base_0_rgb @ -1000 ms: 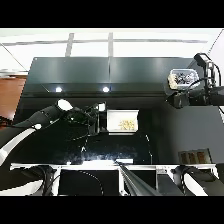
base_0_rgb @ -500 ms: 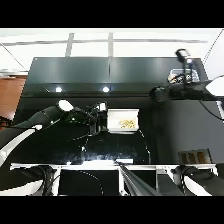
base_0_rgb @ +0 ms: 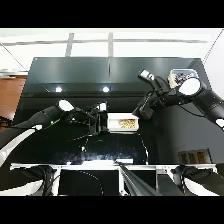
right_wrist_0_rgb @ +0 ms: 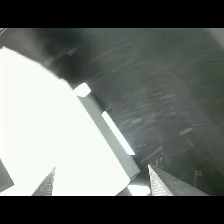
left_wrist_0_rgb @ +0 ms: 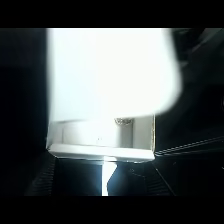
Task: Fold the box and place the chain.
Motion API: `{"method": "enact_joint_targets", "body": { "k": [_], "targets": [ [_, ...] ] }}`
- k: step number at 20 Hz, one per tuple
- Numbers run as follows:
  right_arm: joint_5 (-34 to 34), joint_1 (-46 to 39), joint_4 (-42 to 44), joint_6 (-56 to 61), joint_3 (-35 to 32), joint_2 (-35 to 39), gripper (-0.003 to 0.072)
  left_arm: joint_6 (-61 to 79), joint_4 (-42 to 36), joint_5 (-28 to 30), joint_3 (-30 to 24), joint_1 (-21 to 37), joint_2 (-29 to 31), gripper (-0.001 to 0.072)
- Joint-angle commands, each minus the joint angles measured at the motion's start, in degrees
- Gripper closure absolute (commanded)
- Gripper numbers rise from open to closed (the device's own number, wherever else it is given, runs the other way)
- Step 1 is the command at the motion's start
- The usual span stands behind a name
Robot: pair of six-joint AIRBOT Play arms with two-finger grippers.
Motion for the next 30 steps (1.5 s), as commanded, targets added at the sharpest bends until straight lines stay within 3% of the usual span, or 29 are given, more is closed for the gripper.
{"method": "enact_joint_targets", "body": {
  "k": [1,8,10,12,14,16,18,30],
  "targets": [
    [6.8,0.4,0.7,-9.4,0.0,-0.5,-0.0014,0.0,0.0,0.0,0.0,0.0,0.0,0.0204],
    [2.4,2.6,0.7,-15.6,-3.7,-0.5,-0.0013,0.0,0.0,-0.1,0.0,0.0,0.0,0.0203],
    [-0.2,3.8,0.7,-17.1,-3.8,-0.5,0.0111,0.0,0.1,0.0,0.0,0.0,0.0,0.0203],
    [-1.6,4.5,0.5,-17.6,-3.8,-0.5,0.0112,0.0,0.0,-0.1,0.0,0.0,0.0,0.0203],
    [-1.5,4.6,0.1,-17.6,-3.8,-0.5,0.0267,0.0,0.1,-0.1,0.0,0.0,0.0,0.0202],
    [-1.2,4.7,-0.5,-17.6,-3.8,-0.5,0.0274,0.0,0.1,-0.1,0.0,0.0,0.0,0.0202],
    [-0.7,4.7,-0.8,-17.6,-3.8,-0.5,0.0444,0.0,0.1,-0.1,0.0,0.0,0.0,0.0199],
    [-1.6,7.1,-1.4,-13.2,-3.8,-0.5,0.0447,0.0,0.1,0.0,0.0,0.0,0.0,0.0198]
  ]
}}
